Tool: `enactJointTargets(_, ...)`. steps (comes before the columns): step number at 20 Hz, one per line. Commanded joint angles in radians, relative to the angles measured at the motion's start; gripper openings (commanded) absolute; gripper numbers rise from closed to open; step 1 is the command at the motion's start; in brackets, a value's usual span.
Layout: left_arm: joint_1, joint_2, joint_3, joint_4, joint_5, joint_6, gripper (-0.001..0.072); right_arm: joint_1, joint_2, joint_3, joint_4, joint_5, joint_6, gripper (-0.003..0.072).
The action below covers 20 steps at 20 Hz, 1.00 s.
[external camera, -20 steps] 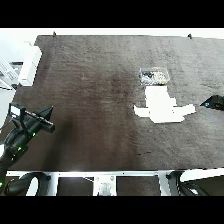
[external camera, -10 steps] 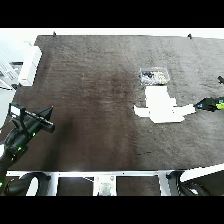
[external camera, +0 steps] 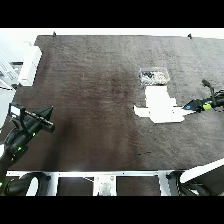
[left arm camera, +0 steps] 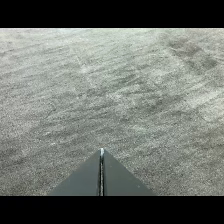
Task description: Fold the box and place the chain.
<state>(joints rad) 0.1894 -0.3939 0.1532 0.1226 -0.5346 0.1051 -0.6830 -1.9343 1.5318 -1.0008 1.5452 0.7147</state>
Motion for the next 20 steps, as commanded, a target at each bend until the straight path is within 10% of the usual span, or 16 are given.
enactJointTargets(1,0.0,0.0,0.0,0.0,0.0,0.0,0.0023,0.029,-0.031,-0.001,0.011,0.024,-0.016,0.0214)
enactJointTargets(3,0.0,0.0,0.0,0.0,0.0,0.0,0.0023,0.028,-0.031,-0.002,0.076,0.071,-0.019,0.0002)
enactJointTargets(9,0.0,0.0,0.0,0.0,0.0,0.0,0.0023,0.04,0.102,-0.183,0.21,0.074,0.003,-0.0001)
enactJointTargets(15,0.0,0.0,0.0,0.0,0.001,0.0,0.0023,0.216,0.327,-0.485,0.456,-0.174,0.01,-0.0001)
enactJointTargets(20,0.0,0.0,0.031,-0.011,0.191,0.001,0.0023,0.456,0.33,-0.491,0.56,-0.37,0.066,-0.0001)
